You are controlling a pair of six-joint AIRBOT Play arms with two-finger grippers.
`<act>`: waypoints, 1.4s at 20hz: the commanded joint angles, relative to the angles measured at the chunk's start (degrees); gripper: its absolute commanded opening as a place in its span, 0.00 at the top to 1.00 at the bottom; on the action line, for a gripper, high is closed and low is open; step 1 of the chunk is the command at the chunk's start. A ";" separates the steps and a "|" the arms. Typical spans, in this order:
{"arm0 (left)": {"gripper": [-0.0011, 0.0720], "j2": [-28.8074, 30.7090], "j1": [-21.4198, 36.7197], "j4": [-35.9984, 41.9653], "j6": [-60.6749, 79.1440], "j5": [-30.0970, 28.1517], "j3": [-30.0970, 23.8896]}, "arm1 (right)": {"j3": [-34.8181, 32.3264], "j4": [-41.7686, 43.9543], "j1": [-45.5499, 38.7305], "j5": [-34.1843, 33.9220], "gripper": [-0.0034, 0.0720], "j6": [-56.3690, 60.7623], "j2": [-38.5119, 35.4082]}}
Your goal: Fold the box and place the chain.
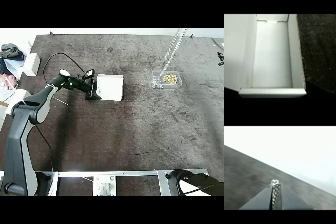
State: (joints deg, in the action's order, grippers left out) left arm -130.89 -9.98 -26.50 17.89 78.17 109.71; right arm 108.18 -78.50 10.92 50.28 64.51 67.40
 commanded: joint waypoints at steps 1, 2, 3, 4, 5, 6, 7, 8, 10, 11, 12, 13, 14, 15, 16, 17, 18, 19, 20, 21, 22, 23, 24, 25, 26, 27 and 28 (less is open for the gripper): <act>0.43 -0.02 0.02 -0.02 0.00 0.00 0.00 | -0.04 4.35 6.03 2.29 0.95 0.00 0.76; 0.43 -0.02 0.02 -0.02 0.00 -0.02 0.00 | -0.04 4.94 7.56 3.10 0.95 0.04 1.57; 0.43 -0.02 0.02 -0.02 0.00 -0.02 0.00 | -0.04 4.98 9.22 3.98 0.95 0.11 2.75; 0.43 -0.02 0.02 -0.02 0.00 0.00 0.00 | -0.09 5.09 10.32 4.44 0.95 0.15 4.20; 0.43 -0.02 0.02 -0.02 0.00 0.00 0.00 | -0.11 5.07 11.15 4.74 0.95 0.15 5.84; 0.43 -0.02 0.02 -0.02 0.00 -0.02 0.00 | -0.11 5.33 11.74 4.52 0.95 0.17 7.69; 0.43 -0.02 0.02 -0.02 0.00 0.00 0.00 | -0.11 5.77 12.24 4.28 0.95 0.15 9.57; 0.43 -0.02 0.02 -0.02 0.00 0.00 0.00 | -0.11 6.25 12.55 3.67 0.95 0.17 11.23; 0.43 -0.02 0.02 -0.02 0.00 0.00 0.00 | -0.11 7.19 13.42 2.34 0.95 0.15 14.51; 0.43 -0.02 0.02 -0.02 0.00 0.00 0.00 | -0.11 7.19 13.92 2.36 0.95 0.15 15.91; 0.43 -0.02 0.02 -0.02 0.00 0.00 0.00 | -0.11 7.19 14.40 2.40 0.95 0.15 17.18; 0.43 -0.02 0.02 -0.02 0.00 -0.02 0.00 | -0.13 7.19 14.86 2.43 0.95 0.15 18.36; 0.43 -0.02 0.02 -0.02 0.00 -0.02 0.00 | -0.13 7.17 15.21 2.40 0.95 0.15 19.45; 0.43 -0.02 0.02 -0.02 0.02 -0.02 0.00 | -0.13 7.19 15.26 2.40 0.95 0.15 20.46; 0.43 -0.02 0.02 -0.02 0.02 0.00 0.00 | -0.13 7.13 15.26 2.38 0.95 0.13 21.14; 0.43 -0.02 0.02 -0.02 0.00 -0.02 0.00 | -0.13 6.78 15.21 1.95 0.95 0.15 21.55; 0.43 -0.02 0.02 -0.02 0.02 -0.02 0.00 | -0.13 6.75 15.19 1.27 0.95 0.15 21.55; 0.43 -0.02 0.02 -0.02 0.00 -0.02 0.00 | -0.09 6.75 15.19 0.09 0.95 0.13 21.29; 0.43 -0.02 0.02 -0.02 0.02 -0.02 0.00 | -0.09 6.73 15.19 -1.51 0.95 0.11 20.90; 0.43 -0.02 0.02 -0.02 0.00 -0.02 0.00 | -0.09 6.73 15.19 -2.93 0.95 0.11 20.37; 0.43 -0.02 0.02 -0.02 0.00 -0.02 0.00 | -0.09 6.73 15.19 -4.04 0.95 0.09 19.80; 0.43 -0.02 0.02 -0.02 0.00 -0.02 0.00 | -0.09 6.49 15.19 -4.90 0.95 -0.28 19.30; 0.43 -0.02 0.02 -0.02 0.02 -0.02 0.00 | -0.09 6.05 15.19 -5.33 0.95 -0.28 19.04; 0.43 -0.02 0.02 -0.02 0.00 -0.02 0.00 | -0.09 5.35 15.19 -5.31 0.95 -0.26 18.99; 0.43 -0.02 0.02 -0.02 0.00 -0.02 0.00 | -0.11 4.55 15.19 -5.20 0.95 -0.26 19.08; 0.43 -0.02 0.02 -0.02 0.00 -0.02 0.00 | -0.11 3.98 15.19 -5.31 0.95 -0.26 19.08; 0.43 -0.02 0.02 -0.02 0.00 -0.02 0.00 | -0.09 3.74 15.19 -5.81 0.95 -0.26 19.06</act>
State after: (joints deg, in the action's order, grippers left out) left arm -130.89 -10.00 -26.50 17.96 78.15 109.71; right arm 108.07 -73.36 26.06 45.80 64.42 86.63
